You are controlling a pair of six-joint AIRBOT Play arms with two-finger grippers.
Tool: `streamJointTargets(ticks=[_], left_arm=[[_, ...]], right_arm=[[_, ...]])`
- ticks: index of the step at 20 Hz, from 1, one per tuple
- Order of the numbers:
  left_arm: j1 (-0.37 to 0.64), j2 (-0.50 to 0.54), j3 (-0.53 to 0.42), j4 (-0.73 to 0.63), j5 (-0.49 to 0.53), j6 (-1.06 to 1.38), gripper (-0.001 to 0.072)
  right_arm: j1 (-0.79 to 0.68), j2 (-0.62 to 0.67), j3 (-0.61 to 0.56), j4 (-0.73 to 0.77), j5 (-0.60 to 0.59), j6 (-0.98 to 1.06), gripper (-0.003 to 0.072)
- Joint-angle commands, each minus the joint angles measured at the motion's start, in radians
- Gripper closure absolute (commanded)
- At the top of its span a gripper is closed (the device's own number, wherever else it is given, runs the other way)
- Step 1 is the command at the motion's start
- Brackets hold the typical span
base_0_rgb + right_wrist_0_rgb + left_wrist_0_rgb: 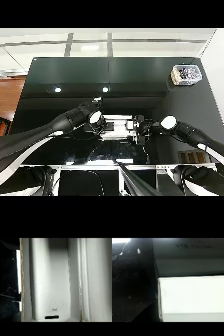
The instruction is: Fold the box and place the chain.
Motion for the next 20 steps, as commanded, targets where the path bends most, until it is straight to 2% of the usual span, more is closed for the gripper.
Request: streamJointTargets(ticks=[1, 4, 5, 6, 7, 14, 18, 19, 20], left_arm=[[0.000, 0.000, 0.001, -0.002, 0.002, 0.000, 0.0683], [0.000, 0.000, 0.001, -0.001, 0.002, 0.000, 0.0683], [0.000, 0.000, 0.001, -0.002, 0.002, 0.000, 0.0684], [0.000, 0.000, 0.001, -0.001, 0.000, 0.000, 0.0684], [0.000, 0.000, 0.001, -0.001, -0.001, 0.000, 0.0683], [0.001, 0.000, 0.001, 0.031, -0.053, -0.002, 0.0684], [0.001, 0.000, 0.001, 0.036, -0.045, -0.002, 0.0684], [0.001, 0.000, 0.001, 0.036, -0.041, -0.002, 0.0684], [0.001, 0.000, 0.001, 0.036, -0.042, -0.002, 0.0683]], right_arm=[[0.001, 0.000, -0.001, 0.003, 0.002, 0.000, 0.0454], [0.001, 0.000, -0.001, 0.005, 0.009, 0.000, 0.0453], [0.001, 0.000, -0.001, 0.006, 0.005, 0.005, 0.0316], [0.001, 0.000, -0.001, 0.016, -0.013, 0.025, 0.0001], [0.000, 0.001, 0.000, 0.018, -0.022, 0.059, -0.0034], [-0.023, 0.135, 0.000, -0.136, 0.057, 0.096, -0.0034], [-0.020, 0.150, 0.000, -0.117, 0.060, 0.095, -0.0034], [-0.020, 0.150, 0.000, -0.099, 0.061, 0.095, 0.0042], [-0.020, 0.150, 0.000, -0.089, 0.072, 0.093, 0.0215]])
